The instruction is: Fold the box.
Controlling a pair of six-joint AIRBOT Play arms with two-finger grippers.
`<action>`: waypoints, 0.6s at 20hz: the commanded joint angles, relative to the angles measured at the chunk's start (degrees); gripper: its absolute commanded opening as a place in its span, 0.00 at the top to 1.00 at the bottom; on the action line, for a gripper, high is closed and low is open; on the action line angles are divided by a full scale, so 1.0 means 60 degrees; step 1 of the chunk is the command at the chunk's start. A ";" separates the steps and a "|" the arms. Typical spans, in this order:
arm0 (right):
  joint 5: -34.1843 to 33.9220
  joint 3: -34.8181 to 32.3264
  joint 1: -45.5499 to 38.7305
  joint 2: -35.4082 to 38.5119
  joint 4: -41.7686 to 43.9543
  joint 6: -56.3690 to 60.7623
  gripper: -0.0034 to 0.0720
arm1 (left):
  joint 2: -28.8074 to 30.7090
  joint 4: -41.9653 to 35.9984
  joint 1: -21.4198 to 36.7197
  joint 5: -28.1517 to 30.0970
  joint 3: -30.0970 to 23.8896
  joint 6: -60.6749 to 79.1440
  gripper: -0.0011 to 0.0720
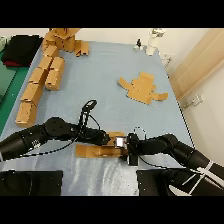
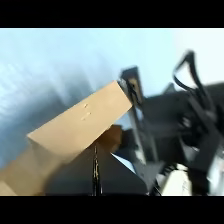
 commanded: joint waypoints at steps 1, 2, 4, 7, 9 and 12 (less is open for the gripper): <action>-0.0007 0.0004 0.0000 0.0004 0.0004 0.0000 0.29 | -0.0594 0.0044 0.0015 0.0834 0.0004 0.0284 0.97; -0.0011 0.0000 0.0000 0.0004 0.0000 0.0000 0.29 | -0.0801 0.0098 0.0015 0.0976 0.0004 0.0346 0.97; -0.0007 0.0000 0.0000 0.0004 0.0004 0.0000 0.29 | -0.1151 0.0160 0.0015 0.1053 0.0004 0.0433 0.97; -0.0007 0.0000 0.0000 0.0004 0.0004 0.0000 0.29 | -0.1541 0.0226 0.0120 0.1089 0.0004 0.0525 0.97; -0.0007 0.0000 0.0000 0.0004 0.0004 0.0000 0.29 | -0.1643 0.0251 0.0426 0.1038 0.0004 0.0696 0.97; -0.0007 0.0000 0.0000 0.0004 0.0000 0.0000 0.29 | -0.1676 0.0601 0.0794 0.0565 0.0004 0.0688 0.97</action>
